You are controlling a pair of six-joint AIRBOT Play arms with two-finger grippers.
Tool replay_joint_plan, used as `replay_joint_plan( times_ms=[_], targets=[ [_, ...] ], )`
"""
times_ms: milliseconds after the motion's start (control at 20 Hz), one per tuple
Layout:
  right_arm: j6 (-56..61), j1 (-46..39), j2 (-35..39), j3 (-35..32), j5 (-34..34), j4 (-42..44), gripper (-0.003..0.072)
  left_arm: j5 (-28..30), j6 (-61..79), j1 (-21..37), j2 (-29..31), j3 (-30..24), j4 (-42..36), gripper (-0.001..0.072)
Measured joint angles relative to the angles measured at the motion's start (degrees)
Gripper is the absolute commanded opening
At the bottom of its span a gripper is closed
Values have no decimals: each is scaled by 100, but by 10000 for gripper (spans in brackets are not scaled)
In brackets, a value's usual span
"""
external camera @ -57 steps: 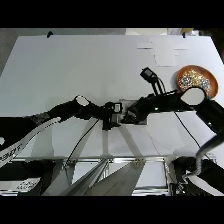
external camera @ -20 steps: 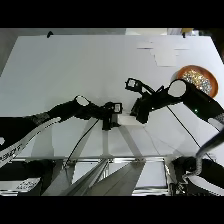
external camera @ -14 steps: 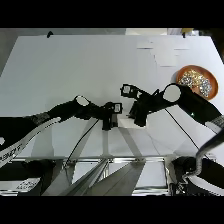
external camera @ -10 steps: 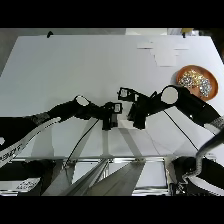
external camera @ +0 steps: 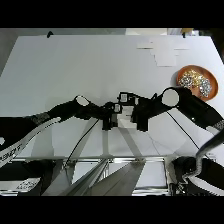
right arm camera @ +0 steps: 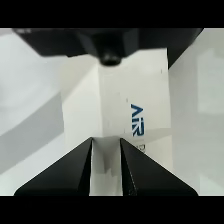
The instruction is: Fold the box and place the chain.
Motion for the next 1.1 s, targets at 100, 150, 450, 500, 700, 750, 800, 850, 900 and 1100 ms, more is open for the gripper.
replay_joint_plan(
  times_ms=[100, 150, 450, 500, 700, 750, 800, 850, 900, 1100],
  targets=[
    [0, 0, 7, -11, 28, -129, 205, 0, 0, 0, 0, 0, 0, 170],
    [0, 0, 9, -31, 26, -173, 200, 2, 0, 0, 0, 0, 0, 170],
    [4, 2, 55, -133, -120, -365, 157, 13, -13, 0, 0, 2, -2, 170],
    [4, 2, 92, -142, -164, -385, 157, 17, -15, 2, 0, 2, -7, 170],
    [4, 4, 219, -149, -354, -435, 157, 26, -15, 4, 0, 2, -9, 170],
    [4, 4, 234, -151, -424, -435, 157, 17, -2, 4, 0, 2, -4, 170],
    [7, 0, 245, -149, -546, -490, 157, -74, 22, 0, 0, 2, 7, 170],
    [7, 0, 254, -151, -533, -518, 157, -76, 24, -2, 0, 0, 9, 170],
    [7, 4, 260, -153, -533, -476, 156, -15, 22, 2, 0, 2, 7, 170],
    [4, 2, 271, -153, -562, -481, 162, -13, 7, 2, 0, 2, 4, 170]
  ],
)
